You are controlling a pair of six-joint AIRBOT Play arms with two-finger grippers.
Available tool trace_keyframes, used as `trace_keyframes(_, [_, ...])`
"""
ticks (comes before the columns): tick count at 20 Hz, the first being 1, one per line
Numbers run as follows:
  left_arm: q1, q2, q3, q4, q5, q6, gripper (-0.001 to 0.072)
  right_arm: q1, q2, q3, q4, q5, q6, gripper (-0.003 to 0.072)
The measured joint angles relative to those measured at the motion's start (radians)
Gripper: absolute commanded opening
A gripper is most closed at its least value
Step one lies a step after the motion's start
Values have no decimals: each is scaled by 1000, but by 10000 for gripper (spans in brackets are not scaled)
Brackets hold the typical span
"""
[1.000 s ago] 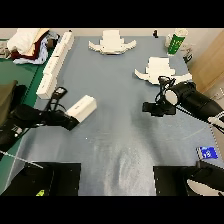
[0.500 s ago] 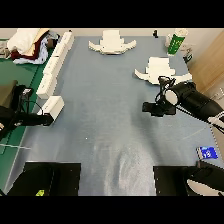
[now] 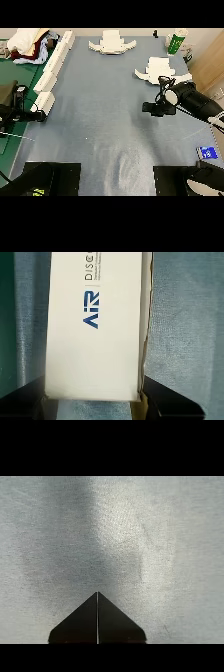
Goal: Fold the box.
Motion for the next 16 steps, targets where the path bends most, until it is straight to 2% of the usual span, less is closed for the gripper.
trace_keyframes(3, [7, -19, 4, -2, -19, 31, 413, 0, 0, 0, 0, 0, 0, 1])
trace_keyframes(7, [11, -22, 5, -5, -94, 59, 413, 0, 0, 0, 0, 0, 0, 1])
trace_keyframes(16, [12, -24, 5, -33, -96, 74, 413, 0, 0, 0, 0, 0, 0, 2])
